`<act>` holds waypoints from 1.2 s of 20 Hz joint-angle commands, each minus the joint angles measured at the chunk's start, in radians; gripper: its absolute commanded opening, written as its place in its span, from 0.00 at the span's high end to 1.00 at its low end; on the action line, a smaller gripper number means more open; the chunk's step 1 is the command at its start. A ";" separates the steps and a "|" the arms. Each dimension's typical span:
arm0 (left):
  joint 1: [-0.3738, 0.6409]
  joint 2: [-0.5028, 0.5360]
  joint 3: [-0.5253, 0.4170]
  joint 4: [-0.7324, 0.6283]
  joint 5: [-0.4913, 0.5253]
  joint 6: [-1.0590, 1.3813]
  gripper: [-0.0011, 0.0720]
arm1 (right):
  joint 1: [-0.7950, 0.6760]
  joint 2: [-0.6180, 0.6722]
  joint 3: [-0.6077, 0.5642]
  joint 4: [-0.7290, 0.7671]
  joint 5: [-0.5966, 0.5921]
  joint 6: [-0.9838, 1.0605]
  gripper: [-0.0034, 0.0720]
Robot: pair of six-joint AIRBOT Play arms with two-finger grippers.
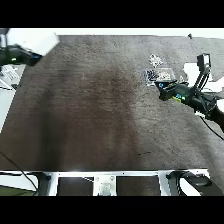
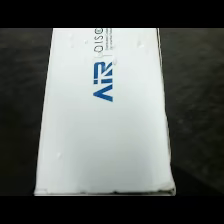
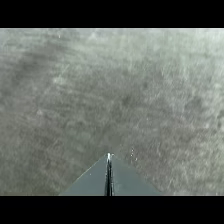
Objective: Fold the box and place the chain.
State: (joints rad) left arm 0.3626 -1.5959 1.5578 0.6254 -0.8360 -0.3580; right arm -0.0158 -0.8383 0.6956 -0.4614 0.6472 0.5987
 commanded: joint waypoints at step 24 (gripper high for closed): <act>0.142 -0.369 0.000 -0.021 0.353 0.018 0.96 | -0.002 0.002 -0.064 0.055 -0.009 0.015 0.95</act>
State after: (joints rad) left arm 0.5037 -1.9537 1.5574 0.6529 -0.4988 -0.4057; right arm -0.0181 -0.8360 0.6319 -0.4149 0.6422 0.6140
